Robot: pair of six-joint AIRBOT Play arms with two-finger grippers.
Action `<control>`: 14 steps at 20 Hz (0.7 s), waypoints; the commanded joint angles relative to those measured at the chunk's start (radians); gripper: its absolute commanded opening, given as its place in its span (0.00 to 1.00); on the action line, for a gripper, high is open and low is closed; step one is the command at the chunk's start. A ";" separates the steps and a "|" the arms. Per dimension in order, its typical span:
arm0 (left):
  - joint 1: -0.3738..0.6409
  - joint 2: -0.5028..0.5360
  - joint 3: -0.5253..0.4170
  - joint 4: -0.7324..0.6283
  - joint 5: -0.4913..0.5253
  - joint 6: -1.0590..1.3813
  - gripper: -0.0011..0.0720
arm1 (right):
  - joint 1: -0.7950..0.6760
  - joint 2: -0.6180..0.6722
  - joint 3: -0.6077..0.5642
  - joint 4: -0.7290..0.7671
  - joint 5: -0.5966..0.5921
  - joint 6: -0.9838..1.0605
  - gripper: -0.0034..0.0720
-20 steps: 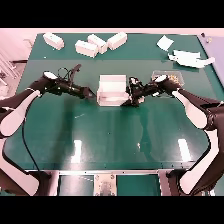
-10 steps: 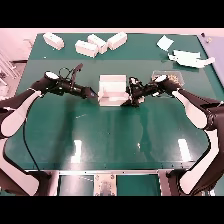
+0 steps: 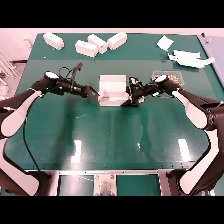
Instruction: Fold the box and place the chain.
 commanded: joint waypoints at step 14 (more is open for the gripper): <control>-0.088 0.000 0.187 0.357 0.027 -0.293 0.40 | 0.000 0.000 0.000 0.000 0.000 0.000 0.80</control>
